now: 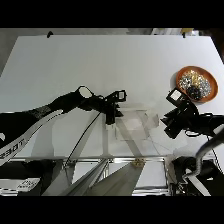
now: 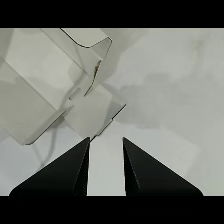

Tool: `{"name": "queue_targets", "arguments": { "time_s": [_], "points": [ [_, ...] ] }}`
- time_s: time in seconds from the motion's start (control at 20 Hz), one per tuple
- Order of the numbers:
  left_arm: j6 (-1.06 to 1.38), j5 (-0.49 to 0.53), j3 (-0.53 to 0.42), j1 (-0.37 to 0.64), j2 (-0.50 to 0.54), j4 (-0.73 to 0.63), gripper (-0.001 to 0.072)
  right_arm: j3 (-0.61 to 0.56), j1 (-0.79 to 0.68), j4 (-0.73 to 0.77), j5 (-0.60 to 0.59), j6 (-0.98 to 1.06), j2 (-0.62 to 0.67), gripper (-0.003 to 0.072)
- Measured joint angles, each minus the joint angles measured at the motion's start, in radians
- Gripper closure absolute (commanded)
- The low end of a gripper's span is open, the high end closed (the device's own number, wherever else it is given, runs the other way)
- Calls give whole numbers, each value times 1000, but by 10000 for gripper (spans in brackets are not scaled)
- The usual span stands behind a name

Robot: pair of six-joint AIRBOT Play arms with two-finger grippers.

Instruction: Fold the box and place the chain.

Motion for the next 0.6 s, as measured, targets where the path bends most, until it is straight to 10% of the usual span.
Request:
{"name": "queue_targets", "arguments": {
  "time_s": [0.15, 0.6],
  "points": [
    [0, 0, 0, 0, 0, 0, 697, 0, 0, 0, 0, -5, 0, 666],
    [0, 0, 0, 0, 0, 0, 697, -4, 26, 180, 50, -347, -14, 672]
  ]
}}
